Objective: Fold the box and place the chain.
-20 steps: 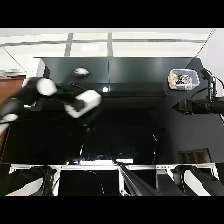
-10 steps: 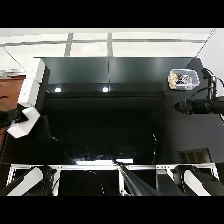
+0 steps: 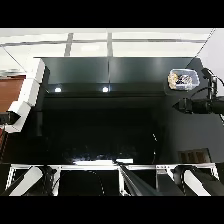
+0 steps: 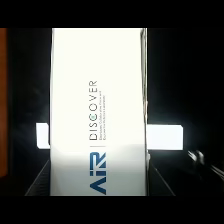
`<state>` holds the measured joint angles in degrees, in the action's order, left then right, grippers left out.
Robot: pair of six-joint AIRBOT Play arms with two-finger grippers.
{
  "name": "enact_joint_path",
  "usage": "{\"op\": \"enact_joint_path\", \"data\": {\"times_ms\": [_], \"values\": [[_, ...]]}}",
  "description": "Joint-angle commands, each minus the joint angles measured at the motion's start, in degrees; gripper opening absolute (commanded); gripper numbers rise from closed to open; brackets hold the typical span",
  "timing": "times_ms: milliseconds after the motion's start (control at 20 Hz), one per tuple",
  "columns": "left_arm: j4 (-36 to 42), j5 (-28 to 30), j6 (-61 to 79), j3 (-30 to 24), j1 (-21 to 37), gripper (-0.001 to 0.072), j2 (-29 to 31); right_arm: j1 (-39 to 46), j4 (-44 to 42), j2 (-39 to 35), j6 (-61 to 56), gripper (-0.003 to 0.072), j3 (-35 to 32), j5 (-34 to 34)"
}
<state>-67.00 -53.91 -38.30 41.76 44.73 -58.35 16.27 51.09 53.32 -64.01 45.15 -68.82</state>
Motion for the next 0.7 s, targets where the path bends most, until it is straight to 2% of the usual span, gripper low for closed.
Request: {"op": "enact_joint_path", "data": {"times_ms": [0,150,200,250,300,450,500,550,650], "values": [[4.37,7.28,4.26,-1.27,0.02,0.0235,-1.64,0.00,-0.02,0.04,-0.11,0.0008,0.00,0.04],[4.66,6.10,6.12,-1.27,-2.47,0.0237,-4.85,0.00,-0.02,0.04,-1.27,0.0008,0.00,0.07],[4.63,7.32,6.21,-1.27,-3.26,0.0321,-5.57,0.00,-0.02,0.04,-1.81,0.0008,0.00,0.02],[4.66,9.01,6.21,-1.25,-3.82,0.0585,-5.88,-0.02,-0.04,0.04,-2.03,0.0008,0.00,-0.09],[4.68,10.49,5.92,-1.03,-4.15,0.0700,-5.75,-0.02,-0.04,0.04,-2.01,0.0008,0.00,-0.35],[5.07,10.38,5.25,3.17,-4.24,0.0700,-3.15,-0.02,-0.11,0.04,-1.90,0.0008,0.04,-0.61],[7.41,10.10,4.96,5.31,-4.42,0.0700,-1.57,-0.13,-0.20,0.04,-1.44,0.0008,0.15,-0.55],[11.10,9.64,4.68,7.34,-4.74,0.0700,-0.02,-0.72,-0.33,0.04,-0.79,0.0008,0.20,-0.28],[23.54,8.28,4.66,10.86,-6.73,0.0699,3.45,-3.80,-0.59,0.04,2.54,0.0008,0.20,0.13]]}}
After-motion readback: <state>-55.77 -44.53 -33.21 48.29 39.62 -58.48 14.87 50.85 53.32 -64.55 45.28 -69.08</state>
